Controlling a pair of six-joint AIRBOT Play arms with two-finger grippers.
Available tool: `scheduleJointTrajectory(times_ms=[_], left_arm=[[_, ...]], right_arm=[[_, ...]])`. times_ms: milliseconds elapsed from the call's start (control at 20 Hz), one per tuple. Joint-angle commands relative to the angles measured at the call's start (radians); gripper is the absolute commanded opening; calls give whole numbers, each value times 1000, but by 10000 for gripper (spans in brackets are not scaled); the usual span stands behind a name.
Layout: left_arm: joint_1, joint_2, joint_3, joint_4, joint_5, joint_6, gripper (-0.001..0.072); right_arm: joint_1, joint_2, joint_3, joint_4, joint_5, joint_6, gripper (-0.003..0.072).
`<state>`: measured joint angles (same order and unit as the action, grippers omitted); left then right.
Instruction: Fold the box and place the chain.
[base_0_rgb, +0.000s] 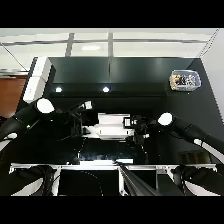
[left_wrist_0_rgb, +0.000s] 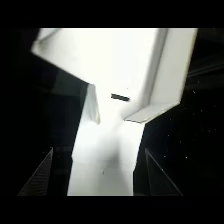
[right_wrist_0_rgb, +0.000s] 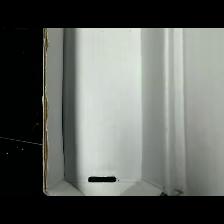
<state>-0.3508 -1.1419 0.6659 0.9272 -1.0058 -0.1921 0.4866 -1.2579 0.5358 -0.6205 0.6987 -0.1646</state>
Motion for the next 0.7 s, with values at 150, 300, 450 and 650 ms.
scheduleJointTrajectory(times_ms=[150,300,450,650], left_arm=[[-94,-19,-61,-84,101,135,575],[-116,-19,-71,-185,177,139,557],[-121,-19,-71,-198,184,139,399],[-121,-19,-71,-210,163,139,329]], right_arm=[[0,0,0,1,0,1,180],[0,0,0,1,0,1,181],[0,0,0,1,0,1,180],[0,0,0,1,0,1,180]])
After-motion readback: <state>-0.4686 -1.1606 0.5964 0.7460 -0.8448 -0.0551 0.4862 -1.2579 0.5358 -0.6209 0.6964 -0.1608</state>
